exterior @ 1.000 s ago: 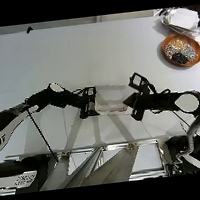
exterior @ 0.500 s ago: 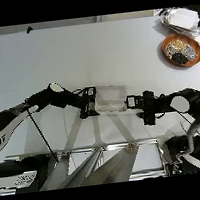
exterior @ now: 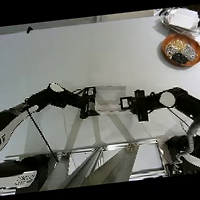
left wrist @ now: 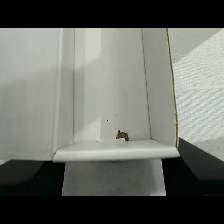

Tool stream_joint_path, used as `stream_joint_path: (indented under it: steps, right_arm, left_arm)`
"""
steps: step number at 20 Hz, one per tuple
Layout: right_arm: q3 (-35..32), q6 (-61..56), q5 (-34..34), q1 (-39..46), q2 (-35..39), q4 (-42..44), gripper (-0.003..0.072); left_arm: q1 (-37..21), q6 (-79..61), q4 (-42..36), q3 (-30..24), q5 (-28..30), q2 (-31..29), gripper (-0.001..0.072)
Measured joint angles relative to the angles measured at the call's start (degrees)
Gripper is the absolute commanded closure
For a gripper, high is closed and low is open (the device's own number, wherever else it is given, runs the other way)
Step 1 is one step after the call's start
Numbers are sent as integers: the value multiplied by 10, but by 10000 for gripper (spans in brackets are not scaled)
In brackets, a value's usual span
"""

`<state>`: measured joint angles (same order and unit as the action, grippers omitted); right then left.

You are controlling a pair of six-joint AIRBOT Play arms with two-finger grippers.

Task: Fold the box and place the chain.

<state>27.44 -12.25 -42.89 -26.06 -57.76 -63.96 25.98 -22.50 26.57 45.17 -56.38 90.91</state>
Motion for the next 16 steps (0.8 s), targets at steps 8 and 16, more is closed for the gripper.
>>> stream_joint_path:
  steps: [8,16]
  right_arm:
    - [0,20,44,0,-28,35,516]
    - [0,25,47,-18,-31,54,594]
  left_arm:
    - [0,0,0,0,0,0,366]
    - [0,0,0,0,0,0,366]
